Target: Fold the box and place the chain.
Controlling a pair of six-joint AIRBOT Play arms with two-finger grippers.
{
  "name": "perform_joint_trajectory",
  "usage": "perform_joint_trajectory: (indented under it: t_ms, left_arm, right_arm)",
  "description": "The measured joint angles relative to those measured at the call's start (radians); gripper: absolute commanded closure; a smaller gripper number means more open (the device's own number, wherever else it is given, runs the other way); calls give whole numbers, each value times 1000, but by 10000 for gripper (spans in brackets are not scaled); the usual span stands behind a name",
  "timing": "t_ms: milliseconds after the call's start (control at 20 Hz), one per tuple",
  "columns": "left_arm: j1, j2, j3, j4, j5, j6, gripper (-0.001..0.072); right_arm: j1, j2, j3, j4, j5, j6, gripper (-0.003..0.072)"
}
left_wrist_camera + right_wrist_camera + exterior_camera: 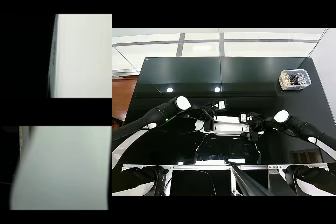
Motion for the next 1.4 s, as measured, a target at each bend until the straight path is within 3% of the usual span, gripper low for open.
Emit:
perform_joint_trajectory:
  t_ms: [200,250,600,750,800,900,950,1000,1250,1400]
  left_arm:
    - [3,8,18,3,-26,-4,168]
    - [6,14,26,11,-52,-6,146]
    - [64,162,52,310,-317,-311,150]
    - [122,244,51,371,-436,-430,153]
    - [143,270,45,370,-475,-464,216]
    - [177,315,17,323,-548,-523,552]
    - [187,332,-4,280,-576,-544,616]
    - [194,344,-32,229,-601,-560,674]
    - [163,369,-160,1,-602,-598,685]
    - [101,372,-194,-66,-452,-599,684]
  right_arm:
    - [0,0,0,0,0,0,246]
    - [0,0,0,0,0,0,245]
    - [0,0,0,-6,11,-7,246]
    - [0,0,0,-12,22,-17,246]
    - [0,0,0,-14,29,-25,246]
    - [0,0,0,-18,34,-45,249]
    - [0,0,0,-20,34,-52,346]
    - [0,0,0,-21,34,-56,498]
    - [0,0,0,-24,34,-70,505]
    - [0,0,0,-23,34,-73,504]
